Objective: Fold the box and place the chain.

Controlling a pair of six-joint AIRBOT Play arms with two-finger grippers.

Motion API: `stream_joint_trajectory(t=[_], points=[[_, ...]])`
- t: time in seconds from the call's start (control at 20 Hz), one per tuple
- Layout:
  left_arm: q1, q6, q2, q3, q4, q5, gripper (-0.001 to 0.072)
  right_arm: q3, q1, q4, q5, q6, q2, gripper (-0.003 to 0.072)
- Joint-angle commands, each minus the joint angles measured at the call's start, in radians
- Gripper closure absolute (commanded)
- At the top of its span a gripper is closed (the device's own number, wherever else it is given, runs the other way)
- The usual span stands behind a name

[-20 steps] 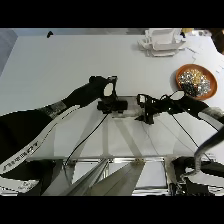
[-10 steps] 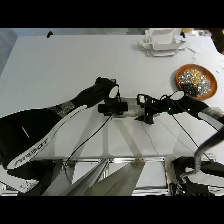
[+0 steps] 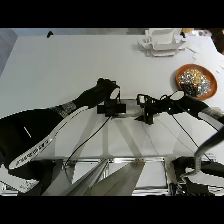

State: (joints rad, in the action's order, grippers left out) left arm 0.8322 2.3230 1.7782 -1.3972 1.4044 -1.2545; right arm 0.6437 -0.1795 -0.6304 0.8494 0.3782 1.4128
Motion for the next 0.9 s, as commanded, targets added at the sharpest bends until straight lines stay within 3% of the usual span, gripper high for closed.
stream_joint_trajectory(t=[0.0,0.1,0.15,0.25,0.3,0.35,0.6,0.65,0.75,0.85], points=[[-0.006,0.0,-0.011,-0.002,0.0,-0.003,0.0706,0.0,0.0,0.002,0.0,-0.003,0.0,0.0371],[-0.008,0.0,-0.014,-0.002,-0.001,-0.003,0.0692,0.0,0.0,0.002,0.0,-0.003,0.0,0.0371],[-0.009,-0.001,-0.016,-0.002,-0.005,-0.003,0.0612,0.0,0.0,0.002,0.0,-0.003,0.0,0.0371],[-0.013,-0.012,-0.018,-0.002,-0.013,-0.003,0.0365,0.0,0.0,0.002,0.0,-0.003,0.0,0.0371],[-0.016,-0.013,-0.019,-0.002,-0.017,-0.004,0.0303,0.0,0.0,0.002,0.0,-0.003,0.0,0.0371],[-0.017,-0.013,-0.019,-0.002,-0.02,-0.004,0.0287,0.0,0.0,0.002,0.0,-0.003,0.0,0.0371],[-0.026,-0.031,-0.024,-0.002,-0.02,-0.003,0.0302,0.0,0.0,0.002,0.0,-0.003,0.0,0.0371],[-0.03,-0.031,-0.028,-0.002,-0.02,-0.004,0.0351,0.0,0.0,0.002,0.0,-0.003,0.0,0.0371],[-0.036,-0.034,-0.03,-0.002,-0.025,-0.005,0.0587,0.0,0.0,0.002,0.0,-0.003,0.0,0.0371],[-0.035,-0.034,-0.029,-0.002,-0.024,0.002,0.0572,0.0,0.0,0.002,0.0,-0.003,0.0,0.0371]])
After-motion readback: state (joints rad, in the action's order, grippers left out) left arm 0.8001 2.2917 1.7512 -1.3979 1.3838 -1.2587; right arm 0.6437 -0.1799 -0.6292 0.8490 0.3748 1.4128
